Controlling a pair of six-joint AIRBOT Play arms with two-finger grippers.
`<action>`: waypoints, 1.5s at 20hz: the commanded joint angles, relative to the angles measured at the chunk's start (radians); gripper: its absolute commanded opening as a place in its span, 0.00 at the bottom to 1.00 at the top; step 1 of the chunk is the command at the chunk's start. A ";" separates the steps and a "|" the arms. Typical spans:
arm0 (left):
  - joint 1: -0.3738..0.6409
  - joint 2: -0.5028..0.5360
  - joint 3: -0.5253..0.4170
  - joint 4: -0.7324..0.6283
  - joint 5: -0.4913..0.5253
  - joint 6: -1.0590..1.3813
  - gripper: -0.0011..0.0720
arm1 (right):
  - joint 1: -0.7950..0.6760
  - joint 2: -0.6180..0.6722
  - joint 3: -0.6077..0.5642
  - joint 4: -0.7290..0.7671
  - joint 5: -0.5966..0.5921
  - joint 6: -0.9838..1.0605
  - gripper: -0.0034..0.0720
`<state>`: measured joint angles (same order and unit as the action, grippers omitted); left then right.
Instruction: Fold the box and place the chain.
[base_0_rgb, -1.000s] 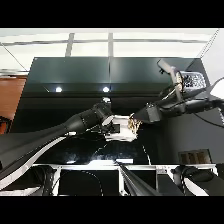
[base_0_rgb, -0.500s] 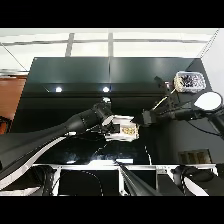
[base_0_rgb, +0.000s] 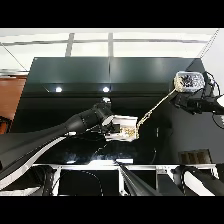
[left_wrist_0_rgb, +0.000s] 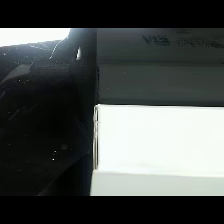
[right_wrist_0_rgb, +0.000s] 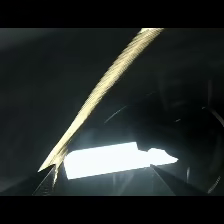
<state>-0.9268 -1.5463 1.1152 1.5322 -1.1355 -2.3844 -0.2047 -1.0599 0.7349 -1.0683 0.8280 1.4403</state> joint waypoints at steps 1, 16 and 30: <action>0.000 -0.001 0.000 0.000 0.000 0.000 0.06 | -0.030 -0.174 0.053 -0.005 -0.206 0.097 0.98; 0.000 -0.001 0.000 0.000 -0.004 0.000 0.06 | 0.005 -0.547 0.364 0.068 -0.160 0.212 0.39; 0.000 -0.001 0.000 0.000 -0.031 0.000 0.06 | 0.008 0.028 0.450 0.090 0.383 -0.130 0.06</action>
<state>-0.9268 -1.5463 1.1156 1.5314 -1.1648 -2.3844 -0.1974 -1.2087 1.1801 -0.9962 1.0725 1.3766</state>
